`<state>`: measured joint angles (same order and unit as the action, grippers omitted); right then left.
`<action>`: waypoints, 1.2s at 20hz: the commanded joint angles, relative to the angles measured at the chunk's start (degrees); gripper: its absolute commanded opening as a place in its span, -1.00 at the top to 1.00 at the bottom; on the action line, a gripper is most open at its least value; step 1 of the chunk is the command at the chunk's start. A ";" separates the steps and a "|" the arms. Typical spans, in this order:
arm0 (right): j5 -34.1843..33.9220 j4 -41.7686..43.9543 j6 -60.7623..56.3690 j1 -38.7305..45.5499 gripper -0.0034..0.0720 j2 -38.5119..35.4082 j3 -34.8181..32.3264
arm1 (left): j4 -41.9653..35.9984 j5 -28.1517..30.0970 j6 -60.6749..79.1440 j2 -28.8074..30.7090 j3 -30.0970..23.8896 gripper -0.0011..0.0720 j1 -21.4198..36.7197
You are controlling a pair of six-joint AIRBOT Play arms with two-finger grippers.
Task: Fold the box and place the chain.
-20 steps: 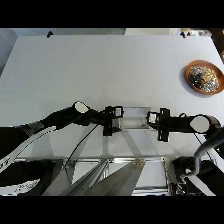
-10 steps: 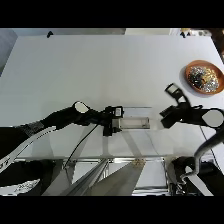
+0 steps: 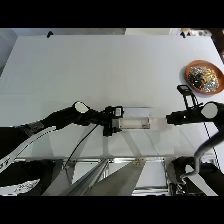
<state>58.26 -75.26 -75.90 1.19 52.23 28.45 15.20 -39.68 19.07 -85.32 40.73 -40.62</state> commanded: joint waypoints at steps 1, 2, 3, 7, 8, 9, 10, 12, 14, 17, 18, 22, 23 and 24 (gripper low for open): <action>1.51 8.09 0.96 0.17 0.87 6.05 0.07 | 0.02 0.02 0.02 0.04 0.00 0.40 0.04; 1.75 8.87 1.22 0.17 0.87 7.67 0.07 | 0.02 0.02 0.02 0.04 -0.02 0.40 0.04; 1.73 9.94 1.44 0.17 0.87 8.98 0.07 | 0.02 0.02 0.02 0.04 0.00 0.40 0.04; 1.27 15.85 4.37 0.17 0.87 10.05 0.07 | 0.02 0.02 0.02 0.04 0.00 0.40 0.04; 1.20 16.48 4.39 0.17 0.87 10.05 0.07 | 0.02 0.02 0.02 0.04 0.00 0.40 0.04; 1.14 17.31 4.42 0.17 0.87 10.03 0.07 | 0.02 0.02 0.02 0.04 0.00 0.40 0.04; 1.18 18.32 4.68 0.17 0.86 10.03 0.07 | 0.02 0.02 0.02 0.04 0.00 0.40 0.04; 1.86 20.37 6.38 0.17 0.83 9.60 0.07 | 0.02 0.02 0.02 0.04 -0.02 0.40 0.04; 2.10 20.68 6.36 0.17 0.56 8.22 0.07 | 0.02 0.02 0.02 0.04 -0.02 0.40 0.04; 2.89 20.70 6.34 0.17 0.42 5.73 0.07 | 0.02 0.02 0.02 0.04 -0.02 0.40 0.04; 3.52 20.74 6.34 0.17 0.42 5.33 0.07 | 0.02 0.02 0.02 0.04 0.00 0.40 0.04; 4.46 23.28 6.38 0.17 0.40 3.39 0.09 | 0.02 0.00 0.02 0.04 0.00 0.40 0.04; 4.70 23.45 6.54 0.17 0.40 3.02 0.07 | 0.02 0.02 0.02 0.04 -0.02 0.40 0.04; 5.22 23.56 6.78 0.17 0.40 2.91 0.07 | 0.02 0.02 0.02 0.04 0.00 0.40 0.04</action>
